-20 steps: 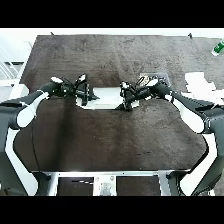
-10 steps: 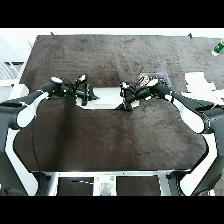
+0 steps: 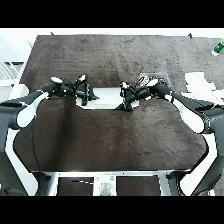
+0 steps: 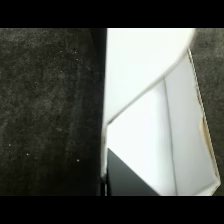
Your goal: Fold the box and place the chain.
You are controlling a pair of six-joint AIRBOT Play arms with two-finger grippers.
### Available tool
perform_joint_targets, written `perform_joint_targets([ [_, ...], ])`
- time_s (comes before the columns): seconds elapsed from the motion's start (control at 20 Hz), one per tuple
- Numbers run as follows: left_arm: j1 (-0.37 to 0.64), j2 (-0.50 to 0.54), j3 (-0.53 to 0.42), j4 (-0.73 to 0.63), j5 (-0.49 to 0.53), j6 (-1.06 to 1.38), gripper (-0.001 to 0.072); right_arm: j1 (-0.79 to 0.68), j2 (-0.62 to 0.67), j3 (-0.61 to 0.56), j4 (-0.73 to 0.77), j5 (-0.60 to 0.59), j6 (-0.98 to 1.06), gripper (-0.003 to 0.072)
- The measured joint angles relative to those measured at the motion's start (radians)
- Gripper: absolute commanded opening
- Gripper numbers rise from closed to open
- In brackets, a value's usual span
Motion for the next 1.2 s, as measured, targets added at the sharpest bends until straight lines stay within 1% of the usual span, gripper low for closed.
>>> perform_joint_targets([
  [0.65, 0.000, 0.001, 0.000, 0.000, 0.001, 0.000, 0.0023, 0.000, 0.000, 0.000, 0.000, 0.001, -0.001, 0.0552],
  [0.7, 0.000, 0.002, 0.000, 0.002, 0.002, 0.001, 0.0182, 0.000, 0.000, 0.000, 0.000, 0.001, -0.002, 0.0552],
  [0.75, -0.001, 0.004, 0.001, 0.011, 0.013, 0.000, 0.0316, 0.000, 0.000, 0.000, 0.000, 0.006, -0.002, 0.0552],
  [0.8, 0.000, 0.002, 0.000, 0.018, 0.021, -0.002, 0.0292, 0.001, 0.000, 0.000, -0.002, 0.013, -0.003, 0.0552],
  [1.05, 0.002, 0.009, 0.006, 0.004, -0.002, 0.000, 0.0289, 0.000, -0.001, 0.000, -0.001, 0.005, -0.003, 0.0552],
  [1.2, 0.017, 0.010, 0.017, 0.002, -0.041, 0.001, 0.0290, 0.000, -0.001, 0.000, -0.001, 0.003, -0.003, 0.0553],
])
